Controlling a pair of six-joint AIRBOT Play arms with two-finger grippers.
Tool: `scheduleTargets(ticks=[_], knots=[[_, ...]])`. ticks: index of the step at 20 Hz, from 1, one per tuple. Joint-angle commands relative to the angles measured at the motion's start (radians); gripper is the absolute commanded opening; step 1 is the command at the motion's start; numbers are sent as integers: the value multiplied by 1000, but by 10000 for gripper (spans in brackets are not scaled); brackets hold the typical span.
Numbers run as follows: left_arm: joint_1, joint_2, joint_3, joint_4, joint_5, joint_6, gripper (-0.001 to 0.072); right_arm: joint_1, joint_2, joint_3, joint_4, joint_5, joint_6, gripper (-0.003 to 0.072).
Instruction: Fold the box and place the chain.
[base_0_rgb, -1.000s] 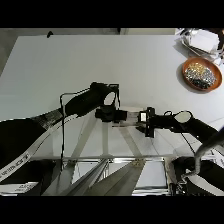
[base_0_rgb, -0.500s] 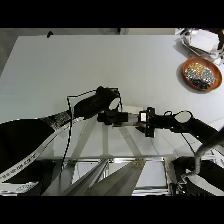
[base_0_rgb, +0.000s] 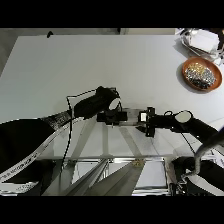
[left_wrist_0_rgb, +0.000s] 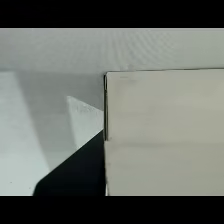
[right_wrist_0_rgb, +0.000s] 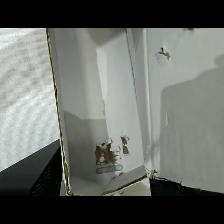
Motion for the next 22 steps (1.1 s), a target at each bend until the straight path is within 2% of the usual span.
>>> scheduleTargets(ticks=[1, 2, 3, 10, 12, 18, 20, 22], knots=[[-5, 0, 0, 1, -6, -3, 202, 0, 1, 0, 2, 0, 0, 397], [-6, -1, 0, 2, -3, -3, 265, 0, 1, 0, 2, 0, 0, 397], [-7, -2, 0, 2, 2, -3, 275, 0, 1, 0, 2, 0, 0, 397], [-13, -2, 0, 27, 8, -4, 267, 0, 1, 0, 2, 0, 0, 397], [-15, -11, 0, 24, 6, -4, 167, 0, 1, 0, 2, 0, 0, 397], [-21, -20, 0, 27, 5, -4, 175, 0, 1, 0, 2, 0, 0, 397], [-22, -20, 0, 28, 5, -5, 213, 0, 1, 0, 2, 0, 0, 397], [-24, -20, 0, 35, 5, -5, 210, 0, 1, 0, 2, 0, 0, 397]])
